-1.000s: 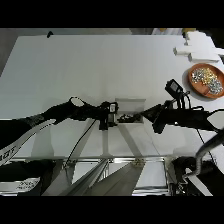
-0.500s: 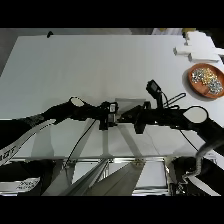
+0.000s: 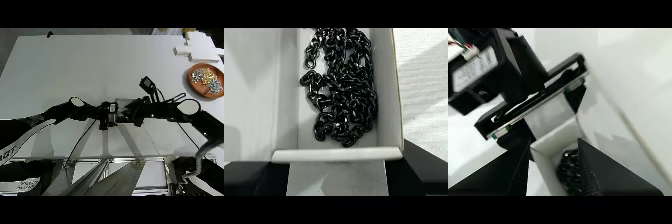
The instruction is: Fold the box and place the chain.
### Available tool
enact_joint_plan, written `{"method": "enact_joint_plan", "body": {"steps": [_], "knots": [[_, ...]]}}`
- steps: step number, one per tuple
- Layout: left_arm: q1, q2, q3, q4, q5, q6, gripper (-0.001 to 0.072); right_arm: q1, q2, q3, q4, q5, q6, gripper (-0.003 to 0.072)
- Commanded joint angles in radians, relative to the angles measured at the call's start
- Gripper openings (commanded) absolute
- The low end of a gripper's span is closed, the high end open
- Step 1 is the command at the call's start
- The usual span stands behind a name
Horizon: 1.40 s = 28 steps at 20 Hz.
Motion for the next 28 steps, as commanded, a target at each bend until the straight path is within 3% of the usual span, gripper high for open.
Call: {"method": "enact_joint_plan", "body": {"steps": [1, 4, 6, 8, 16, 17, 19, 23, 25, 28], "knots": [[0.000, 0.000, 0.000, 0.000, 0.000, 0.000, 0.0072, -0.134, 0.032, 0.093, -0.160, 0.160, -0.002, 0.0291], [0.000, 0.000, 0.000, 0.000, 0.000, 0.000, 0.0072, -0.258, 0.047, 0.096, -0.277, 0.218, -0.002, 0.0280], [0.000, 0.000, 0.000, 0.000, 0.000, 0.000, 0.0072, -0.306, 0.047, 0.093, -0.441, 0.221, -0.002, 0.0133], [0.000, 0.000, 0.000, 0.000, 0.000, 0.000, 0.0072, -0.336, 0.037, 0.083, -0.537, 0.213, -0.005, 0.0115], [0.000, 0.000, 0.000, 0.000, 0.000, 0.000, 0.0072, -0.341, -0.077, 0.008, -0.521, 0.190, -0.428, 0.0100], [0.000, 0.000, 0.000, 0.000, 0.000, 0.000, 0.0072, -0.341, -0.081, -0.009, -0.485, 0.190, -0.502, 0.0108], [0.000, 0.000, 0.000, 0.000, 0.000, 0.000, 0.0072, -0.341, -0.090, -0.040, -0.430, 0.191, -0.618, 0.0198], [0.000, 0.000, 0.000, 0.000, 0.000, 0.000, 0.0072, -0.341, -0.116, -0.080, -0.415, 0.196, -0.711, 0.0204], [0.000, 0.000, 0.000, 0.000, 0.000, 0.000, 0.0072, -0.341, -0.119, -0.097, -0.363, 0.179, -0.770, 0.0310], [0.000, 0.000, 0.000, 0.000, 0.000, 0.000, 0.0072, -0.341, -0.120, -0.103, -0.258, 0.146, -0.795, 0.0318]]}}
